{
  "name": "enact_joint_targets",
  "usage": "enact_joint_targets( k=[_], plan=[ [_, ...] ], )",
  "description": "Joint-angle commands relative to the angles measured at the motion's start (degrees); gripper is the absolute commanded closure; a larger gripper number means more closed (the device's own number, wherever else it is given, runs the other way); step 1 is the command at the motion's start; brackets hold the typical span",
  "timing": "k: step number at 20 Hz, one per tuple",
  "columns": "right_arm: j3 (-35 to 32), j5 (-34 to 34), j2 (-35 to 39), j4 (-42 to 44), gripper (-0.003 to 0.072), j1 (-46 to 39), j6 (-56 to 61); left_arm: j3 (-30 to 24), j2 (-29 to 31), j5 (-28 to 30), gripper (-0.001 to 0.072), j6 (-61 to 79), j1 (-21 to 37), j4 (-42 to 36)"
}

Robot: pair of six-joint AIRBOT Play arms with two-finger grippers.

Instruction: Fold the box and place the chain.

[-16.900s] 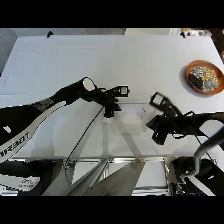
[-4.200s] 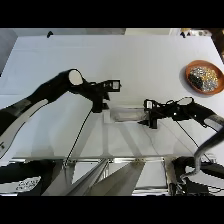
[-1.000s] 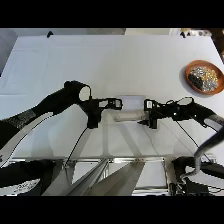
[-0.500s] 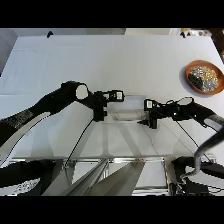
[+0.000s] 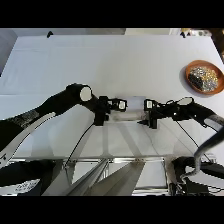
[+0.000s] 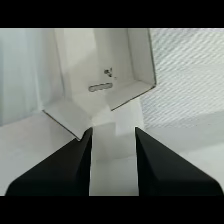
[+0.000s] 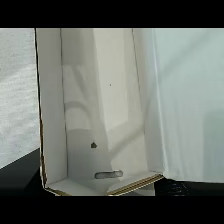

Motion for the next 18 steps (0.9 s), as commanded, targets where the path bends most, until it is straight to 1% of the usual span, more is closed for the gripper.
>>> enact_joint_targets(
  k=[1, 3, 5, 7, 9, 10, 11, 12, 15, 18],
  plan=[
    [-0.02, 0.02, -0.02, 0.02, 0.0391, -0.02, 0.00, -0.02, -0.24, 2.10, 0.0440, 1.01, -0.31, -1.18],
    [-0.02, 0.02, -0.02, 0.02, 0.0391, -0.02, 0.00, -0.02, -0.24, 5.97, 0.0440, 1.01, -0.44, -2.67],
    [-0.02, 0.04, -0.02, 0.02, 0.0391, -0.02, 0.00, -0.02, -0.24, 8.22, 0.0440, 1.01, -0.72, -3.06],
    [-0.02, 0.02, -0.02, 0.02, 0.0391, -0.02, 0.00, -0.02, -0.24, 8.22, 0.0440, 0.98, -1.03, -3.26],
    [-0.02, 0.02, -0.02, 0.02, 0.0391, -0.02, 0.00, -0.02, -0.24, 8.00, 0.0442, 0.98, -1.31, -5.03],
    [-0.02, 0.04, -0.02, 0.02, 0.0391, -0.02, 0.00, -0.02, -0.24, 8.09, 0.0453, 1.01, -1.49, -5.62],
    [-0.02, 0.02, -0.02, 0.02, 0.0391, -0.02, 0.00, -0.02, -0.26, 8.24, 0.0505, 1.01, -1.75, -5.75],
    [-0.02, 0.04, -0.02, 0.02, 0.0391, -0.02, 0.00, -0.02, -0.37, 8.41, 0.0511, 1.01, -1.99, -6.10],
    [-0.02, 0.04, -0.02, 0.02, 0.0391, -0.02, 0.00, -0.02, -1.60, 8.92, 0.0510, 1.01, -2.73, -6.97],
    [-0.02, 0.02, -0.02, 0.02, 0.0391, -0.02, 0.00, -0.02, -2.82, 11.28, 0.0512, 1.01, -3.54, -8.85]
  ],
)
